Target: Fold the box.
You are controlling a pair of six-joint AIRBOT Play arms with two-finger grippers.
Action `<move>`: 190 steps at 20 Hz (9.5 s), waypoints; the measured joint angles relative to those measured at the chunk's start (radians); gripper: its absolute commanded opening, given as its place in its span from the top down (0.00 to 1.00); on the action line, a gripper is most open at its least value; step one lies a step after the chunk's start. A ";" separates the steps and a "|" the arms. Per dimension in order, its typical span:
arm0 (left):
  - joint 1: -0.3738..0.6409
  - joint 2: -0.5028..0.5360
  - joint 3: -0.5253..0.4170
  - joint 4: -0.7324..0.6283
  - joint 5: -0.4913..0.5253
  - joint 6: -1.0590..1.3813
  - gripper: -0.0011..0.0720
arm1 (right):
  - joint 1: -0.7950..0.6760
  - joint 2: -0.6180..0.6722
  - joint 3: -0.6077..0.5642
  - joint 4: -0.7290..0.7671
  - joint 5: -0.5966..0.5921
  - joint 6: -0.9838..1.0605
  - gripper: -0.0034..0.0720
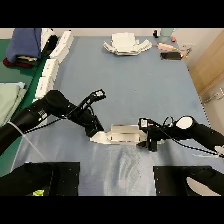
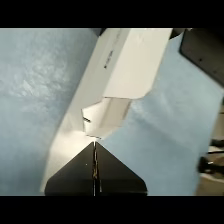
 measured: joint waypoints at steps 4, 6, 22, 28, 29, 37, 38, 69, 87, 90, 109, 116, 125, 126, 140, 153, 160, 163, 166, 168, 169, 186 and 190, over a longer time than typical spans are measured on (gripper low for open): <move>-0.116 0.026 0.000 -0.031 -0.001 -0.286 0.97 | 0.000 0.000 0.000 0.000 0.000 0.000 0.27; -0.193 0.021 0.000 -0.085 0.099 -0.401 0.97 | 0.000 0.000 0.000 0.000 0.000 0.000 0.27; -0.223 -0.247 0.000 -0.341 0.580 -0.792 0.97 | 0.000 0.000 0.000 0.000 0.000 0.002 0.27; -0.214 -0.294 0.002 -0.337 0.538 -0.816 0.97 | 0.000 -0.001 0.000 0.000 0.002 0.000 0.27; -0.213 -0.291 0.006 -0.337 0.533 -0.818 0.97 | 0.000 0.000 0.000 -0.001 0.002 0.000 0.27; -0.146 -0.076 0.066 -0.287 0.349 -0.692 0.97 | 0.000 0.000 0.000 -0.003 0.000 -0.002 0.27; -0.130 -0.034 0.068 -0.243 0.314 -0.687 0.97 | 0.000 -0.001 0.000 -0.002 0.000 -0.002 0.27; -0.103 -0.008 -0.236 -0.181 0.328 0.737 0.36 | 0.000 -0.001 0.000 0.000 0.000 0.000 0.27; -0.209 -0.111 -0.211 -0.308 0.468 0.778 0.68 | 0.000 -0.001 0.000 0.000 0.000 0.001 0.27; -0.225 -0.111 -0.211 -0.341 0.475 0.782 0.64 | 0.000 -0.001 0.000 0.000 0.000 0.000 0.27; -0.248 -0.108 -0.211 -0.355 0.460 0.753 0.97 | 0.000 -0.001 0.000 0.000 0.001 0.000 0.27; -0.217 -0.012 -0.211 -0.089 0.406 0.436 0.97 | 0.000 -0.001 0.000 0.001 0.000 0.001 0.27; -0.040 0.446 -0.216 0.483 0.171 -0.770 0.97 | 0.000 -0.001 0.000 0.001 0.000 0.000 0.27; -0.003 0.472 -0.222 0.523 0.147 -0.884 0.97 | 0.000 -0.001 0.000 0.001 0.000 0.000 0.27; -0.013 0.214 -0.369 0.119 0.349 -0.972 0.97 | 0.000 -0.001 0.000 0.000 0.000 0.000 0.27; -0.146 0.153 -0.333 -0.077 0.430 -0.944 0.55 | 0.000 -0.001 0.000 0.000 0.000 0.000 0.27; -0.148 0.153 -0.309 -0.084 0.416 -0.946 0.43 | 0.000 -0.001 0.000 0.000 0.000 0.000 0.27; -0.148 0.153 -0.304 -0.087 0.402 -0.949 0.43 | 0.000 -0.001 0.000 0.000 0.000 0.000 0.27; -0.148 0.153 -0.287 -0.103 0.393 -0.938 0.42 | 0.000 -0.001 0.000 0.000 0.000 0.000 0.27; -0.149 0.152 -0.272 -0.112 0.388 -0.918 0.42 | 0.000 -0.001 0.000 0.000 0.000 0.000 0.27; -0.149 0.152 -0.266 -0.119 0.386 -0.905 0.43 | 0.000 -0.001 0.000 0.000 0.000 0.000 0.27; -0.190 0.076 -0.243 -0.146 0.450 -0.875 0.43 | 0.000 -0.001 0.000 0.000 0.000 0.000 0.27; -0.265 0.039 -0.200 -0.007 0.487 -1.029 0.43 | 0.000 -0.001 0.000 0.000 0.000 0.000 0.27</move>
